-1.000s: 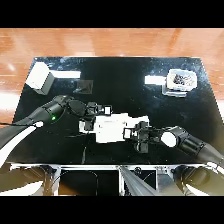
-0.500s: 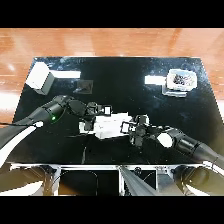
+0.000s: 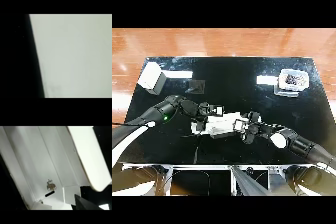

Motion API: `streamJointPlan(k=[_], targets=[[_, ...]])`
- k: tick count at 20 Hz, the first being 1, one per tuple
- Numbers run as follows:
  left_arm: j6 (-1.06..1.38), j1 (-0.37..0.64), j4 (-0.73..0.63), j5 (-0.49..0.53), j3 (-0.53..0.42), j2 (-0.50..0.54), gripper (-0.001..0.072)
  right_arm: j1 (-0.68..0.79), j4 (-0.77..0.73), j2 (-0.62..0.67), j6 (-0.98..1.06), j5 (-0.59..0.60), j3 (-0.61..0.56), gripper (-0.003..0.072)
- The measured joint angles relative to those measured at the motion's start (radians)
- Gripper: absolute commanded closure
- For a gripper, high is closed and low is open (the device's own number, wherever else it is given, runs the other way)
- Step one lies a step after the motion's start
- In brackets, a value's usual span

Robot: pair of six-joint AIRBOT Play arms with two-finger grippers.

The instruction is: Fold the box and place the chain.

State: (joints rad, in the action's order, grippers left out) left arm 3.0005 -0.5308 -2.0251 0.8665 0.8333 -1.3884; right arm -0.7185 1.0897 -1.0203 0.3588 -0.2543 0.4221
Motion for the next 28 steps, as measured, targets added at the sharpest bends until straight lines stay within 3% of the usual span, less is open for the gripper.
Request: streamJointPlan(k=[12, 23, 28], targets=[[0.000, 0.000, 0.000, 0.000, 0.000, 0.000, 0.0690, 0.000, 0.000, 0.001, 0.000, 0.081, 0.000, -0.0030], [0.000, 0.000, 0.069, 0.016, 0.049, -0.023, 0.0691, 0.056, -0.040, 0.000, -0.021, -0.077, 0.060, -0.0029], [0.000, 0.000, 0.096, 0.016, 0.056, -0.026, 0.0691, 0.082, -0.187, -0.044, -0.172, -0.116, 0.091, -0.0029]])
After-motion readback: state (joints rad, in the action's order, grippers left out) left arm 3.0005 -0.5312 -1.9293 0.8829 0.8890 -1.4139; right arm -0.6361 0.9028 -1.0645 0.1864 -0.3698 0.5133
